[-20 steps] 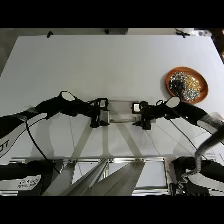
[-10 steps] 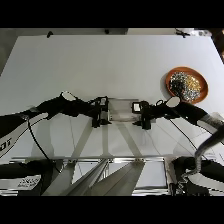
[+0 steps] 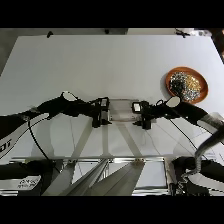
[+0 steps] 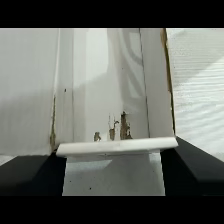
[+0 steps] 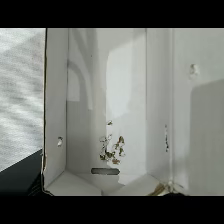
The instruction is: Fold the box and place the chain.
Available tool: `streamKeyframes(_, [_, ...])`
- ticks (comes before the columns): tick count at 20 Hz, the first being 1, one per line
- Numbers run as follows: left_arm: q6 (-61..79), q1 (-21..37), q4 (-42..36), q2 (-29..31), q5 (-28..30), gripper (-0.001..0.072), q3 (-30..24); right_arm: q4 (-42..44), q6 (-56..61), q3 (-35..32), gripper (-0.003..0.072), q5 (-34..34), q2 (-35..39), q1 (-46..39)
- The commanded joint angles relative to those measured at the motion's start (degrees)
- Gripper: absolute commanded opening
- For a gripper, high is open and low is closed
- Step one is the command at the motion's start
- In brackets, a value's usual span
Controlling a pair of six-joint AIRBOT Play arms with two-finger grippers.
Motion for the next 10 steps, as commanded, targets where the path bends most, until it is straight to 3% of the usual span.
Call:
streamKeyframes(1, [-0.48,-0.13,0.52,0.02,0.7,0.0275,-0.04,0.0,-0.02,-0.02,0.0335,-0.02,-0.02,0.07])
streamKeyframes(10, [-2.95,-0.11,-0.68,0.02,3.74,0.0275,-0.04,0.0,-0.02,-0.02,0.0335,-0.02,0.0,0.07])
